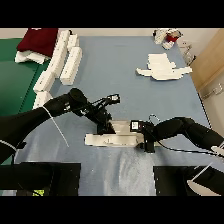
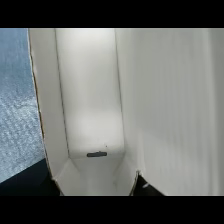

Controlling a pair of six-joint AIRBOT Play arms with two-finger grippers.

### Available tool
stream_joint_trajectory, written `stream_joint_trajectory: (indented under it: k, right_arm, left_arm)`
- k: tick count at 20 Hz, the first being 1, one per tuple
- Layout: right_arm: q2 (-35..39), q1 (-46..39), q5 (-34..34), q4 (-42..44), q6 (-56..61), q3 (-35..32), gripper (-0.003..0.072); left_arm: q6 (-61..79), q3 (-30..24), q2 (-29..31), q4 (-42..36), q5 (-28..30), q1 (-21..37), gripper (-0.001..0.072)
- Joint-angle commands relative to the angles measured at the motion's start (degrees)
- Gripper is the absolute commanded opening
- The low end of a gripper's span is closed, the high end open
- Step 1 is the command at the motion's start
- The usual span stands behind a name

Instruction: Fold the box.

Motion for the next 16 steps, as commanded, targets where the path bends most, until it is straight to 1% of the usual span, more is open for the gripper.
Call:
stream_joint_trajectory:
  k: [1,3,5,7,8,9,10,12,14,16]
  right_arm:
    - [-0.04,0.04,0.35,0.02,0.07,0.02,0.0509]
    - [-0.04,0.04,0.37,0.02,0.07,0.02,0.0509]
    - [-0.04,0.04,0.37,0.02,0.07,0.02,0.0509]
    - [-0.02,0.04,0.37,0.02,0.07,0.02,0.0509]
    - [-0.04,0.04,0.35,0.02,0.07,0.02,0.0509]
    - [-0.04,0.04,0.37,0.02,0.07,0.02,0.0509]
    - [-0.04,0.04,0.35,0.02,0.07,0.02,0.0510]
    - [-0.02,0.04,0.37,0.00,0.07,0.02,0.0510]
    - [-0.04,0.04,0.37,0.00,0.07,0.02,0.0510]
    - [-0.04,0.04,0.37,0.00,0.07,0.02,0.0509]
  left_arm:
    - [-6.69,0.04,1.62,2.01,-1.09,1.73,0.0361]
    - [-13.20,0.04,4.57,6.75,-4.20,4.59,0.0359]
    - [-20.06,0.04,7.87,11.47,-9.35,7.89,0.0357]
    - [-26.10,0.02,10.45,12.98,-14.47,10.32,0.0342]
    - [-28.68,0.02,11.26,12.92,-17.20,10.82,0.0077]
    - [-29.20,0.00,11.41,12.59,-19.52,10.62,0.0017]
    - [-32.04,-0.48,11.34,11.06,-20.63,9.81,0.0017]
    - [-35.87,-2.80,11.30,5.33,-19.08,6.67,0.0017]
    - [-37.29,-4.63,11.19,-1.05,-13.29,2.12,0.0017]
    - [-38.58,-3.65,10.54,-4.81,-6.80,-1.14,0.0017]
